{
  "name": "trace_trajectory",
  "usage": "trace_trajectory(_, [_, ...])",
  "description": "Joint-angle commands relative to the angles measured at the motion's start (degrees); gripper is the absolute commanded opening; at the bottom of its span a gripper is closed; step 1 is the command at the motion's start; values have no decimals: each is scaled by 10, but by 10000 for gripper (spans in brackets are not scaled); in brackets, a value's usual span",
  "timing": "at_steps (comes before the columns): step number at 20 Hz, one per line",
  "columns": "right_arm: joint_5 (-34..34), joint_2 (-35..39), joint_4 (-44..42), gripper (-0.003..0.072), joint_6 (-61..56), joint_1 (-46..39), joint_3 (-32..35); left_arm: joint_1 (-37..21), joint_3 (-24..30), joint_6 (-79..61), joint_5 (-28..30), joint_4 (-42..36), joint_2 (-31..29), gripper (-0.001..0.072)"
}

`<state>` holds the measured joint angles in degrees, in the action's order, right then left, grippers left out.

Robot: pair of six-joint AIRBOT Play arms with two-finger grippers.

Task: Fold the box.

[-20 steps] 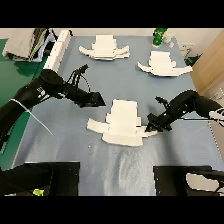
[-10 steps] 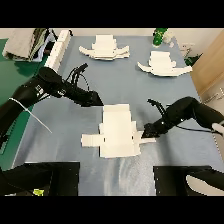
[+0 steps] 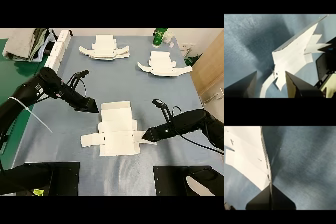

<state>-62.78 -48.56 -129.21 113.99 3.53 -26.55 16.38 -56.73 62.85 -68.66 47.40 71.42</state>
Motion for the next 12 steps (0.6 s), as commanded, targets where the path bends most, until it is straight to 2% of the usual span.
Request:
trace_trajectory(1, [9, 4, 0, 0, 0, 1, 3, 0, 1, -46, 12, 12, 36, 544])
trace_trajectory(5, [9, 4, 0, 0, 0, 2, 3, 0, -23, -160, 21, -104, 123, 530])
trace_trajectory(7, [9, 4, 0, 0, 0, 2, 3, 0, -54, -215, 1, -161, 171, 529])
trace_trajectory(10, [9, 4, 0, -1, -6, 2, 3, 1, -103, -251, -97, -201, 237, 529])
trace_trajectory(12, [9, 4, 2, 0, -6, 1, 3, 1, -112, -261, -151, -215, 258, 528])
